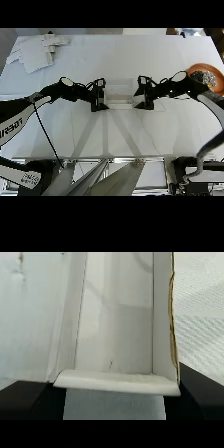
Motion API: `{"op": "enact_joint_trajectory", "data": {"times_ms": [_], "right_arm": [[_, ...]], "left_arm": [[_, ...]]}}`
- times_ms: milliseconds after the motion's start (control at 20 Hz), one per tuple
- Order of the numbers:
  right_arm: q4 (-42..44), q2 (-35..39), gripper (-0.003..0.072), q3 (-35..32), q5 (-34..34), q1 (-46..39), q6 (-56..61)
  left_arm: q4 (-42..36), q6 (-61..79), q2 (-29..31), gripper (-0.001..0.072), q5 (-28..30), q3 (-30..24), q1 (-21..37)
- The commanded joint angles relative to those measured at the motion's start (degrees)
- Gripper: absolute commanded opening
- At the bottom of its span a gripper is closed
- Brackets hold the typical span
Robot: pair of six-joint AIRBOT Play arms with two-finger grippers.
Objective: Fold the box and place the chain.
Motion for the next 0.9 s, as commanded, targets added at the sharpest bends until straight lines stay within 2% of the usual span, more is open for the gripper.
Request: {"op": "enact_joint_trajectory", "data": {"times_ms": [0,50,100,150,200,300,350,550,650,750,850], "right_arm": [[-5.35,5.86,0.0646,0.02,-0.11,-2.1,5.33],[-5.31,7.41,0.0609,0.02,0.87,-2.34,6.47],[-4.98,9.03,0.0435,0.02,2.67,-2.25,7.28],[-3.5,10.29,0.0149,0.02,5.16,-1.86,7.34],[-0.94,11.3,0.0025,0.02,7.69,-1.16,7.76],[4.28,11.89,0.0015,0.02,7.23,1.6,16.31],[4.52,11.8,0.0015,0.02,4.72,3.48,20.52],[5.73,10.21,0.0009,0.02,-15.65,11.89,28.5],[10.58,8.96,0.0009,0.02,-23.65,14.16,31.32],[16.57,6.34,0.0008,0.02,-27.3,14.32,34.03],[16.61,2.8,0.0009,0.02,-28.28,14.32,36.94]], "left_arm": [[0.07,0.13,-0.02,0.0276,-0.15,0.04,0.0],[0.07,0.11,-0.02,0.0276,-0.15,0.04,0.0],[0.07,0.13,-0.02,0.0276,-0.15,0.04,0.0],[0.07,0.13,-0.02,0.0276,-0.15,0.04,0.0],[0.07,0.13,-0.02,0.0276,-0.15,0.04,0.0],[0.07,0.13,-0.02,0.0276,-0.15,0.04,0.0],[0.07,0.13,-0.02,0.0276,-0.15,0.04,0.0],[0.07,0.11,-0.02,0.0276,-0.15,0.04,0.0],[0.07,0.13,-0.04,0.0276,-0.15,0.04,0.0],[0.07,0.13,-0.02,0.0276,-0.15,0.04,0.0],[0.07,0.13,-0.04,0.0276,-0.15,0.04,0.0]]}}
